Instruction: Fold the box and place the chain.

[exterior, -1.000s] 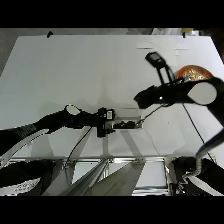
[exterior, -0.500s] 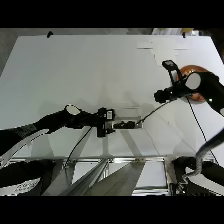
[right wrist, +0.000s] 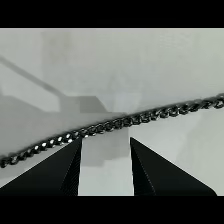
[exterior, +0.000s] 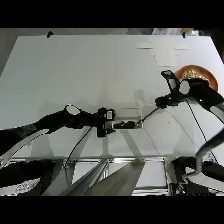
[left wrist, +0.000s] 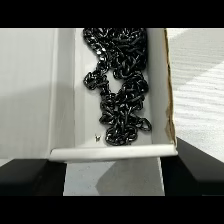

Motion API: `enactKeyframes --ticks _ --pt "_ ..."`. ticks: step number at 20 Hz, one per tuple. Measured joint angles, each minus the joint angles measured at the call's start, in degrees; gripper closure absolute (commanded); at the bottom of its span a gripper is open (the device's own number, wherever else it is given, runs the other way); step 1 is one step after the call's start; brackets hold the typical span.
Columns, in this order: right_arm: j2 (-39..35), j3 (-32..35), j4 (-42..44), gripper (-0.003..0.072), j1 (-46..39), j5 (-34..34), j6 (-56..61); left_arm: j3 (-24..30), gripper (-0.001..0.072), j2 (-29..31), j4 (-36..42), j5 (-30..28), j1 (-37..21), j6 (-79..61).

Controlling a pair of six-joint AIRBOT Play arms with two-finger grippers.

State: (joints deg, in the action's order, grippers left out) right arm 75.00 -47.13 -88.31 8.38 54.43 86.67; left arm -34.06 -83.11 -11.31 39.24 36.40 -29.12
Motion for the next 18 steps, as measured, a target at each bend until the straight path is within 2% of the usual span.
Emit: enactKeyframes --ticks 9,10,12,13,18 --pt "2.1 1.1 -1.3 0.0359 0.1 -2.0 1.6 0.0 0.0613 0.0 0.0 0.0 0.0 0.0" --pt "2.3 1.1 -1.3 0.0427 0.1 -2.0 1.7 0.0 0.0613 0.0 0.0 0.0 0.0 0.0" --pt "2.7 1.1 -0.8 0.0618 0.4 -1.7 1.8 0.0 0.0613 0.0 0.0 0.0 0.0 0.0" --pt "2.9 1.1 -0.7 0.067 0.8 -1.4 1.9 0.0 0.0613 0.0 0.0 0.0 0.0 0.0" --pt "1.5 1.3 -1.5 0.067 3.6 0.9 1.6 0.0 0.0613 0.0 0.0 0.0 0.0 0.0"
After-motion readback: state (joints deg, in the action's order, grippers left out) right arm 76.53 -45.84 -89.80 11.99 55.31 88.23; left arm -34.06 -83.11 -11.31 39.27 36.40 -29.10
